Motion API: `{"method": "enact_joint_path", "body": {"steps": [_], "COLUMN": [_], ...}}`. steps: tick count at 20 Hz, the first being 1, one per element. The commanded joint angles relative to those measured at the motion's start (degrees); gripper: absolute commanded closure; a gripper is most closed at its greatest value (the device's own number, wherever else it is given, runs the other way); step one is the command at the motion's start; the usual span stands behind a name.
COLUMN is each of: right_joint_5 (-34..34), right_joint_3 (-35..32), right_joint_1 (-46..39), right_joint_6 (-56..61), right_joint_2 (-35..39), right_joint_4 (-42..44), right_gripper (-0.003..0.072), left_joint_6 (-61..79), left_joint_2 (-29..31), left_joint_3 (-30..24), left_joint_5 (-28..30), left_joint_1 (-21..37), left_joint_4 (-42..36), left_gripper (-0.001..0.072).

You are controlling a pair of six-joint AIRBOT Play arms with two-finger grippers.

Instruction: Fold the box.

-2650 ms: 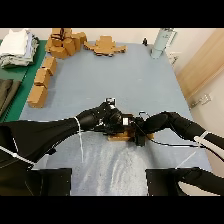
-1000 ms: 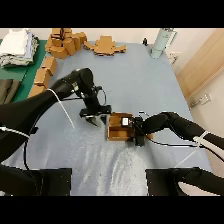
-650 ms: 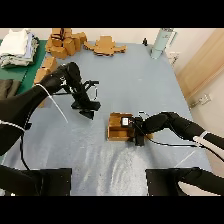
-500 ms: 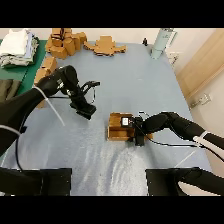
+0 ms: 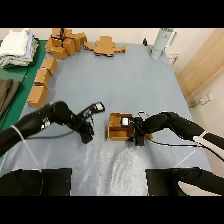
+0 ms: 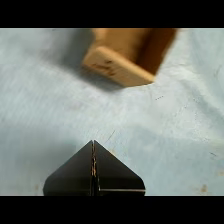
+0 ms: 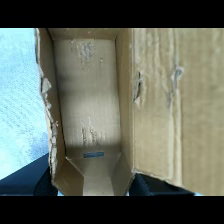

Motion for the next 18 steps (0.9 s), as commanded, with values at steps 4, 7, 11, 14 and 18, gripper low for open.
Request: {"method": "enact_joint_path", "body": {"steps": [4, 7, 11, 14, 18], "right_joint_5": [0.0, 0.0, 0.0, 0.0, 0.0], "right_joint_3": [0.0, 0.0, 0.0, 0.0, 0.0], "right_joint_1": [0.0, 0.0, 0.0, 0.0, 0.0], "right_joint_6": [0.0, 0.0, 0.0, 0.0, 0.0], "right_joint_2": [0.0, 0.0, 0.0, 0.0, 0.0], "right_joint_4": [0.0, 0.0, 0.0, 0.0, 0.0], "right_gripper": [0.0178, 0.0178, 0.0178, 0.0179, 0.0178], "left_joint_6": [33.7, 36.7, 36.7, 36.9, 45.8], "left_joint_2": [1.7, -1.4, -3.7, -5.8, -8.4], "left_joint_3": [-8.3, -7.9, -5.7, -3.6, -2.6], "left_joint_5": [18.2, 18.2, 18.2, 18.0, 14.8], "left_joint_1": [-7.1, -7.1, -7.1, -6.4, -4.6], "left_joint_4": [-19.2, -20.3, -21.8, -25.7, -29.6], "left_gripper": [0.0002, 0.0002, 0.0002, 0.0001, 0.0001]}}
